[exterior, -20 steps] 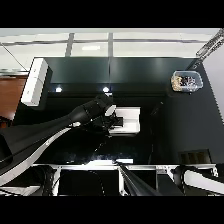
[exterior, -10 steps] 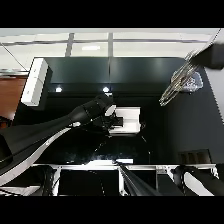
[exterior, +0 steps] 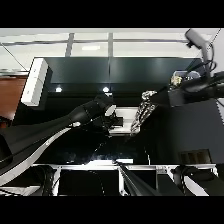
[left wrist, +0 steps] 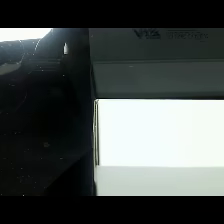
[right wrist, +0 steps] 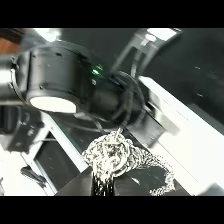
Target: Fold the box and place the chain.
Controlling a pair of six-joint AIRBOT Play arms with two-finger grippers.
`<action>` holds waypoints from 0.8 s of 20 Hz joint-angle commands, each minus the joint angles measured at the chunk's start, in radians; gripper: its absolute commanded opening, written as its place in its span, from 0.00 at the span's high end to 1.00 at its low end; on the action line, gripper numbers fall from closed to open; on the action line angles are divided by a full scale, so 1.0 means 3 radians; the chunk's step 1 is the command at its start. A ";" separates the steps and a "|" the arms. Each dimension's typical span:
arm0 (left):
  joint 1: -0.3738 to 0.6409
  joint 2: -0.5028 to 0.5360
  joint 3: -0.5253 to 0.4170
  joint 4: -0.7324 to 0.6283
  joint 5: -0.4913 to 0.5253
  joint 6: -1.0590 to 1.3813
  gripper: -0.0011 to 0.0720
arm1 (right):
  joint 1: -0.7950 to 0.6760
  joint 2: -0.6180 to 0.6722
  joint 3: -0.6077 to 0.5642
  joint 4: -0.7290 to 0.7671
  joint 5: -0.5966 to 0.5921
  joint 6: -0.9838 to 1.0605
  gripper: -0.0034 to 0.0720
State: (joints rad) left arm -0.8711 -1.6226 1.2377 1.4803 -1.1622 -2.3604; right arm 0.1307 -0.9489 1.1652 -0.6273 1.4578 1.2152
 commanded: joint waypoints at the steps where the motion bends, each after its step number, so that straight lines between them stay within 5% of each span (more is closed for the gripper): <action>1: 0.0001 -0.0001 -0.0001 0.0001 0.0005 0.0000 0.95 | 0.0217 0.0009 -0.0357 0.0104 -0.0445 -0.0008 0.94; 9: 0.0001 -0.0001 -0.0001 0.0001 0.0006 0.0000 0.95 | 0.0346 0.0003 -0.1386 0.0081 -0.1091 0.0025 0.94; 16: 0.0001 -0.0025 -0.0001 -0.0001 0.0018 0.0000 0.95 | 0.0512 -0.0135 -0.1499 -0.0067 -0.1436 0.0058 0.94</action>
State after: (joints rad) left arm -0.8711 -1.6260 1.2381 1.4803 -1.1599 -2.3608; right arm 0.2676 -0.9710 0.7288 -0.6151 1.0698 1.2270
